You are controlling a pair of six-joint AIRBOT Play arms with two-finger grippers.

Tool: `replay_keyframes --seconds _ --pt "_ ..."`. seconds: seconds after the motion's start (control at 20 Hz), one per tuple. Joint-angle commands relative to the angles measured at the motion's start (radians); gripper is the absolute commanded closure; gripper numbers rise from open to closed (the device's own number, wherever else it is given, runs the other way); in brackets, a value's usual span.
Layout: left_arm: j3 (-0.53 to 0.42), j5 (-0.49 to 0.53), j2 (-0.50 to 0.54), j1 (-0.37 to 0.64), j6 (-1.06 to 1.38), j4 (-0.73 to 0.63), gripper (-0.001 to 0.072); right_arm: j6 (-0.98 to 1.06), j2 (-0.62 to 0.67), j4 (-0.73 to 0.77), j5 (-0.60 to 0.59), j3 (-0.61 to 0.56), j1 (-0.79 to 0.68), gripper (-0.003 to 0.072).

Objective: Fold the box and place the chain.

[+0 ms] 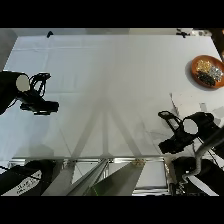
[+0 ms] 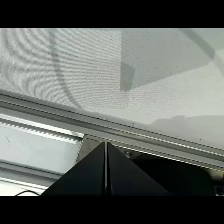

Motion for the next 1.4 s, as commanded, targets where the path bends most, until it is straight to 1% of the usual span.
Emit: replay_keyframes --seconds 0.0,0.05,0.15,0.2,0.25,0.35,0.4,0.5,0.55,0.6,0.65,0.75,0.9,1.0,1.1,1.15,1.2,1.25,1.35 --pt "-0.001 0.001 -0.001 0.0 0.001 0.0 0.0698 0.002 -0.001 0.004 -0.026 0.001 0.0 0.0674" --pt "-0.001 0.0 0.0 0.0 0.001 0.001 0.0698 -0.002 -0.001 0.026 -0.068 0.001 0.0 0.0674" --pt "-0.001 0.0 0.0 0.0 0.001 0.0 0.0698 -0.122 -0.001 0.066 -0.15 0.002 0.0 0.0674" --pt "-0.001 0.0 0.0 0.0 0.001 0.0 0.0698 -0.184 -0.001 0.063 -0.172 0.005 0.0 0.0674" --pt "-0.001 0.0 0.0 0.0 0.001 0.0 0.0698 -0.216 -0.001 0.029 -0.195 0.013 0.0 0.0674" --pt "-0.001 0.0 0.0 0.0 0.001 0.0 0.0698 -0.194 -0.001 -0.102 -0.25 0.065 -0.001 0.0674" --pt "-0.001 0.0 0.0 0.0 0.001 0.0 0.0698 -0.182 -0.001 -0.185 -0.269 0.109 -0.001 0.0677" --pt "-0.001 0.0 0.0 0.0 0.001 0.0 0.0698 -0.173 -0.005 -0.386 -0.27 0.216 -0.029 0.068" --pt "-0.001 0.0 0.0 0.0 0.001 0.0 0.0698 -0.174 -0.012 -0.457 -0.262 0.273 -0.072 0.0681" --pt "-0.001 0.0 0.0 0.0 0.001 0.001 0.0698 -0.174 -0.023 -0.497 -0.259 0.334 -0.14 0.0682" --pt "-0.001 0.0 0.0 0.001 0.001 0.0 0.0698 -0.179 -0.041 -0.497 -0.264 0.388 -0.221 0.0683" --pt "-0.001 0.0 0.0 0.001 0.001 0.0 0.0698 -0.209 -0.098 -0.484 -0.276 0.482 -0.412 0.0683" --pt "-0.001 0.0 0.0 0.0 0.001 0.0 0.0698 -0.262 -0.227 -0.443 -0.264 0.614 -0.686 0.0682" --pt "-0.001 0.0 0.0 0.0 0.001 0.0 0.0698 -0.281 -0.32 -0.37 -0.215 0.704 -0.832 0.0681" --pt "-0.001 0.0 0.0 0.0 0.001 0.0 0.0698 -0.317 -0.409 -0.35 -0.176 0.776 -0.941 0.0678" --pt "-0.001 0.0 0.0 0.0 0.001 0.0 0.0698 -0.34 -0.453 -0.349 -0.161 0.804 -0.993 0.0565" --pt "-0.001 0.0 0.0 0.0 0.001 0.0 0.0698 -0.347 -0.491 -0.349 -0.154 0.826 -1.038 0.0338" --pt "-0.001 0.0 0.0 0.001 0.001 0.001 0.0698 -0.365 -0.53 -0.349 -0.151 0.845 -1.082 0.0207" --pt "-0.001 0.0 0.0 0.0 0.001 0.0 0.0698 -0.417 -0.597 -0.334 -0.157 0.874 -1.152 0.0202"
